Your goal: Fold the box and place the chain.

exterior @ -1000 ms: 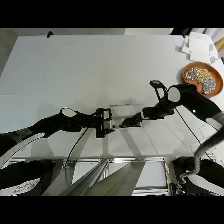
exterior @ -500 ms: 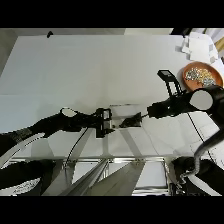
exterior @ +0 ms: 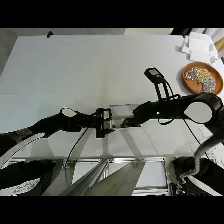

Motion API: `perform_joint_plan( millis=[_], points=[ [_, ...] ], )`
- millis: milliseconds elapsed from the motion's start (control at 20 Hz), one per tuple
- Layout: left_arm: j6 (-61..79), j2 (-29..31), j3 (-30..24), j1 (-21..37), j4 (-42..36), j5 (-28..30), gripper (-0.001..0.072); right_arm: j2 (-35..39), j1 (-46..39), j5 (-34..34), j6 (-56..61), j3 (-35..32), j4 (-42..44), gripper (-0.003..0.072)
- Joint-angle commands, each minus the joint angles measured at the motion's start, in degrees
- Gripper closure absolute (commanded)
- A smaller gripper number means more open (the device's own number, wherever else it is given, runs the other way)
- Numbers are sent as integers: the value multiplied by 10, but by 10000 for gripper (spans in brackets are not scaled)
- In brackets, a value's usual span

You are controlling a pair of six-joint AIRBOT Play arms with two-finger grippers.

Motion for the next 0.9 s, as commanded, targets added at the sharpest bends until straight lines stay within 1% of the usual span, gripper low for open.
perform_joint_plan(
  millis=[0, 150, 400, 650, 850],
  points=[
    [0, 0, 0, 0, 0, 0, 640, 1, 37, -41, -1, 1, 5, 673],
    [0, 0, 0, 0, 0, 0, 640, 1, 62, -59, 1, 1, 8, 673],
    [0, 0, 0, 0, 0, 0, 640, 0, 111, -113, 3, 1, 7, 673],
    [0, 0, 0, 0, 0, 0, 640, 0, 116, -155, 31, 1, 10, 673],
    [0, 0, 0, 0, 0, 0, 640, -4, 116, -172, 30, 1, 12, 674]
  ],
)
